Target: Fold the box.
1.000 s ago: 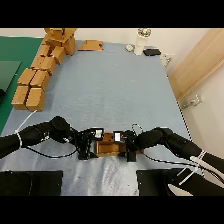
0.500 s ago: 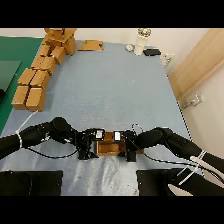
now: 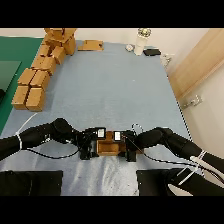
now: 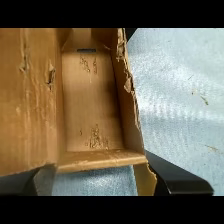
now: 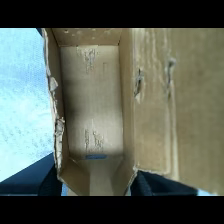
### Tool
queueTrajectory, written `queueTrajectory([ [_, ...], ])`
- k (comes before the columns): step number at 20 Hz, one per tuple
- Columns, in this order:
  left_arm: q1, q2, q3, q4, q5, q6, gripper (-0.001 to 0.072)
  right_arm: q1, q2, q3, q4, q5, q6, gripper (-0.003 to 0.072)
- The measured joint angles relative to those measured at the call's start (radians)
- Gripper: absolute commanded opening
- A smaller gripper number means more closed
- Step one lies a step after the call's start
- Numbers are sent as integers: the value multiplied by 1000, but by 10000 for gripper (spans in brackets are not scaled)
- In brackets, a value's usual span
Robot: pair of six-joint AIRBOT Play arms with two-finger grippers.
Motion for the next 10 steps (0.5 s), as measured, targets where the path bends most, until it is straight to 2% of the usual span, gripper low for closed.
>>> queueTrajectory([
  [4, -4, 4, 0, 12, 12, -34, 685, 0, 0, 0, 0, 0, 0, 502],
  [5, -10, 4, 0, 13, 23, -43, 646, 0, 0, 0, 0, 0, 0, 502],
  [10, -42, 6, 0, 51, 75, -98, 648, 0, 0, 0, 0, 0, 0, 502],
])
